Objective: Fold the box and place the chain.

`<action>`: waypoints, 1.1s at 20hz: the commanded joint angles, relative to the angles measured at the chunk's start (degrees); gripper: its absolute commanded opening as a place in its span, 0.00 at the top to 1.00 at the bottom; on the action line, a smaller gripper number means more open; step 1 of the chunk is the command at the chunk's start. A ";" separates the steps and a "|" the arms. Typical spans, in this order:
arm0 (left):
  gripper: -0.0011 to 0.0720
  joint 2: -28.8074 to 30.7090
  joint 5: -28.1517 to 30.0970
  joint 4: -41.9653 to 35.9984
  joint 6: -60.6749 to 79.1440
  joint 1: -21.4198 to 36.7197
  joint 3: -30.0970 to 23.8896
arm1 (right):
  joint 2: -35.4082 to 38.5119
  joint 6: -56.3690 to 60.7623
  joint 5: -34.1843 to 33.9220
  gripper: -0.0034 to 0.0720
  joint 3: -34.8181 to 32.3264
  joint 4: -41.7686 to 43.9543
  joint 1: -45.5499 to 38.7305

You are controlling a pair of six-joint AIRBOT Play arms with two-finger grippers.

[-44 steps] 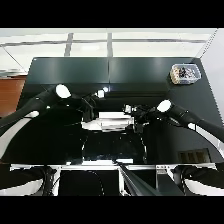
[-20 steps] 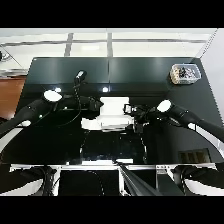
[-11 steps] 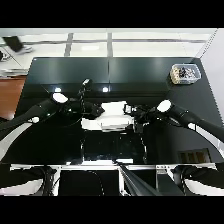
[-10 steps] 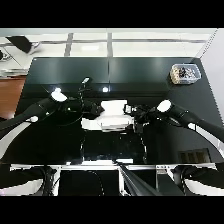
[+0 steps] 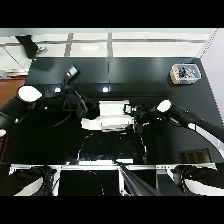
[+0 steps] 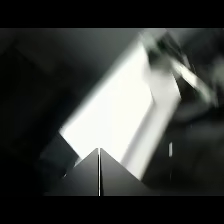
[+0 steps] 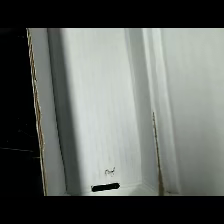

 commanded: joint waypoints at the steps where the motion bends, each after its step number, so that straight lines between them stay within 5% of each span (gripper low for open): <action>1: 0.54 1.40 -4.72 6.60 19.80 -0.70 -2.69 | 0.00 0.00 0.00 0.69 0.04 0.02 -0.02; 2: 0.11 0.87 -1.81 8.28 23.54 -1.68 -3.23 | 0.00 0.00 0.00 0.69 0.04 0.02 -0.02; 3: 0.02 0.13 1.42 10.43 23.80 -2.84 -3.23 | 0.00 0.00 0.00 0.69 0.04 0.02 -0.02; 6: 0.02 -3.45 5.92 20.68 23.80 -7.15 -2.95 | 0.02 0.00 -0.02 0.69 0.04 0.02 -0.02; 12: 0.03 -11.04 6.21 15.50 23.63 -10.27 -2.73 | 0.02 0.00 0.00 0.69 0.04 0.02 -0.02; 13: 0.07 -11.34 6.23 15.50 23.63 -10.43 -2.73 | 0.02 0.00 0.00 0.69 0.04 0.02 -0.02; 16: 0.51 -11.45 8.79 15.34 23.63 -10.38 -2.73 | 0.00 0.00 0.00 0.69 0.04 0.04 -0.02; 18: 0.69 -11.45 8.41 13.66 23.65 -10.40 -2.73 | 0.00 0.00 0.00 0.69 0.04 0.02 -0.02; 22: 0.69 -11.47 7.65 10.49 23.67 -10.40 -2.73 | 0.02 0.00 0.00 0.69 0.04 0.02 -0.02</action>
